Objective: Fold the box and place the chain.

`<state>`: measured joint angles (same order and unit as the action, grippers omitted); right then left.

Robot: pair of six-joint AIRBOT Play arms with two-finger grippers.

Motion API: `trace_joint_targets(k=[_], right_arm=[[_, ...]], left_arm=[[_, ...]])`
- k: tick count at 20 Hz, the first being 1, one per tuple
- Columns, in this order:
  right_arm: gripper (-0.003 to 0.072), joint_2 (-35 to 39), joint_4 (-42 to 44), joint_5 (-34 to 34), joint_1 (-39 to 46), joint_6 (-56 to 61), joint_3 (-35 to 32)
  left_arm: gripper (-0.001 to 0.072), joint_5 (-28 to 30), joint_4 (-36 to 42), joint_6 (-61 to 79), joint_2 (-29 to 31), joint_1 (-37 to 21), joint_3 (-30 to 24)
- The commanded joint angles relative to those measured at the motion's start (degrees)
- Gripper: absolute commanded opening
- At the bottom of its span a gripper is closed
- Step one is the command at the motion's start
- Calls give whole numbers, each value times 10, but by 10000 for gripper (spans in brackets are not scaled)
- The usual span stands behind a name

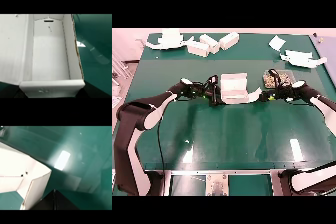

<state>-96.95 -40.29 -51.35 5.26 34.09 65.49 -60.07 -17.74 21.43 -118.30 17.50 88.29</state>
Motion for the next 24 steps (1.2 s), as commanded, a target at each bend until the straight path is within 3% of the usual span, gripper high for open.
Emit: trace_joint_targets(k=[1, 8, 13, 15, 20, 22, 24], right_arm=[[10, 0, 7, -19, -9, 12, 31], [10, 0, 8, -108, -16, 35, 88], [12, 1, 8, -136, -30, 49, 97], [155, 1, 8, -143, -30, 49, 97], [159, 1, 8, -144, -30, 49, 98], [232, 1, 8, -144, -34, 49, 98], [243, 1, 6, -143, -39, 49, 98]], left_arm=[[466, 0, 0, 0, 0, 0, 0], [466, 0, 2, 0, 0, 0, 0], [466, 0, 2, 0, 0, 0, 0], [466, 0, 2, 0, 0, 0, 0], [466, 1, 2, 0, 0, 0, 0], [466, 0, 2, 0, 0, 0, 0], [466, 0, 2, 0, 0, 0, 0]])
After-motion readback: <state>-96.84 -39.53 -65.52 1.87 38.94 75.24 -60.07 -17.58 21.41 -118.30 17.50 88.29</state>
